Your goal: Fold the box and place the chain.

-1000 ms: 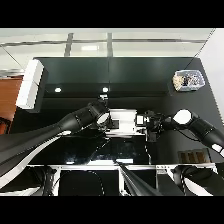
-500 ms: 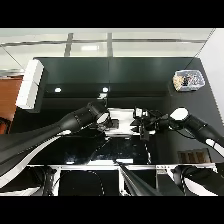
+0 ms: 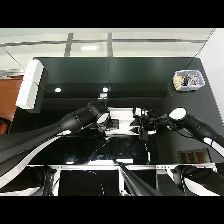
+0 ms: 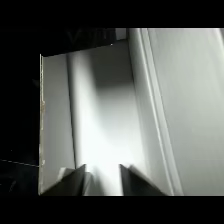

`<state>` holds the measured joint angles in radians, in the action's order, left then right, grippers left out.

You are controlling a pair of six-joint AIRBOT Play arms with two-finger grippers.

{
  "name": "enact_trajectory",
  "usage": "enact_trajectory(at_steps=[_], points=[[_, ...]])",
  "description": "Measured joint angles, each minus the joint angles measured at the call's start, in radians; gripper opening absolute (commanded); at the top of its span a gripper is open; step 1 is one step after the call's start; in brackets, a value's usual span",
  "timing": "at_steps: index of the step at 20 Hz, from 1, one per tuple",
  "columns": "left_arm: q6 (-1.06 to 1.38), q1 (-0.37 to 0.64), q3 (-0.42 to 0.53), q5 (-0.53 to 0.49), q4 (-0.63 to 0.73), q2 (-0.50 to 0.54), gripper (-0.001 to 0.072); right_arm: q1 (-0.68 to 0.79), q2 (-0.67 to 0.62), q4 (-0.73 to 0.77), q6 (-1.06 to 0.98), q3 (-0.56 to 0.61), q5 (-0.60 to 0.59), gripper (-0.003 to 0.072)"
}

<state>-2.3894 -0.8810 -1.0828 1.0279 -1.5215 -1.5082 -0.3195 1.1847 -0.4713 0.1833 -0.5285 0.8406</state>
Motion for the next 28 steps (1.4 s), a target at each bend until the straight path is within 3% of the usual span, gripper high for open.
enact_trajectory(at_steps=[2, 6, 11, 14, 18, 23, 28], points=[[0.0, 0.0, 0.0, 0.002, -0.001, 0.0, 0.0026, 0.0, 0.001, 0.0, 0.0, 0.0, 0.003, 0.0012], [0.0, 0.0, 0.0, 0.001, -0.001, 0.0, 0.0026, 0.0, -0.006, -0.013, -0.075, -0.005, 0.021, 0.0011], [0.003, 0.0, 0.0, 0.01, -0.004, 0.0, 0.0026, 0.039, -0.105, -0.276, -0.56, -0.106, 0.156, 0.0012], [0.004, 0.0, 0.0, 0.013, -0.006, 0.0, 0.0026, 0.157, -0.191, -0.427, -0.832, -0.157, 0.243, 0.0013], [0.005, 0.001, 0.0, 0.013, -0.006, 0.0, 0.0026, 0.427, -0.235, -0.509, -1.205, -0.134, 0.218, 0.0013], [0.005, 0.001, 0.0, 0.018, -0.006, 0.0, 0.0026, 0.624, -0.188, -0.442, -1.453, 0.015, 0.209, 0.0013], [0.006, 0.001, 0.0, 0.016, -0.007, 0.0, 0.0026, 0.475, -0.076, -0.271, -1.405, 0.076, 0.199, 0.0013]])
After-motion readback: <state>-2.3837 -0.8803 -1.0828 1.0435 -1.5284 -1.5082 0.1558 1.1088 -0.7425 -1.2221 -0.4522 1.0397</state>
